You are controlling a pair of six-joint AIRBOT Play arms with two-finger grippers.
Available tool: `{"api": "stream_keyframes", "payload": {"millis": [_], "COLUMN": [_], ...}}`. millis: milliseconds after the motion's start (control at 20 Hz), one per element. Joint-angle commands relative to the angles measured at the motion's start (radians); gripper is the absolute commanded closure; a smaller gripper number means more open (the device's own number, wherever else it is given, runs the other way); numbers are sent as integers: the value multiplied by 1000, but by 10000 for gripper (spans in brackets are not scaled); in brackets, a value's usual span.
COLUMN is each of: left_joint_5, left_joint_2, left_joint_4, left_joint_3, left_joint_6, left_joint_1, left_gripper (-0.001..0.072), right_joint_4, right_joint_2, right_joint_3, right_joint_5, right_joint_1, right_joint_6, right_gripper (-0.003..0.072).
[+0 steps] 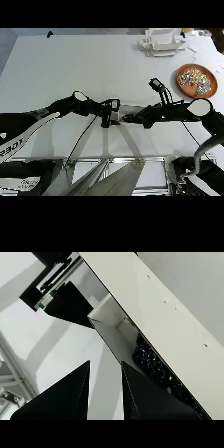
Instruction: Fold the box and place the chain.
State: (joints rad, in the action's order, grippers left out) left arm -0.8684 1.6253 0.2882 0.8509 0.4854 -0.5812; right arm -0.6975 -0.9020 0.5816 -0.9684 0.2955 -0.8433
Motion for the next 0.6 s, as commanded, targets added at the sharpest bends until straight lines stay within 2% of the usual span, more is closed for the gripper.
{"api": "stream_keyframes", "payload": {"millis": [0, 100, 250, 400, 550], "left_joint_5": [0, 0, 0, 0, 0], "left_joint_2": [0, 0, 0, 0, 0], "left_joint_4": [0, 0, 0, 0, 0], "left_joint_3": [0, 0, 0, 0, 0], "left_joint_6": [0, 0, 0, 0, 0], "left_joint_1": [0, 0, 0, 0, 0], "left_gripper": [625, 625, 625, 625, 625], "right_joint_4": [-6, -69, -359, -662, -865], "right_joint_2": [16, 35, 35, 30, 4], "right_joint_3": [80, 200, 372, 391, 388], "right_joint_5": [-74, -116, -139, -161, -173], "right_joint_1": [-1, -1, -1, -1, -1], "right_joint_6": [-68, -133, -271, -389, -521], "right_gripper": [468, 470, 520, 527, 528]}}
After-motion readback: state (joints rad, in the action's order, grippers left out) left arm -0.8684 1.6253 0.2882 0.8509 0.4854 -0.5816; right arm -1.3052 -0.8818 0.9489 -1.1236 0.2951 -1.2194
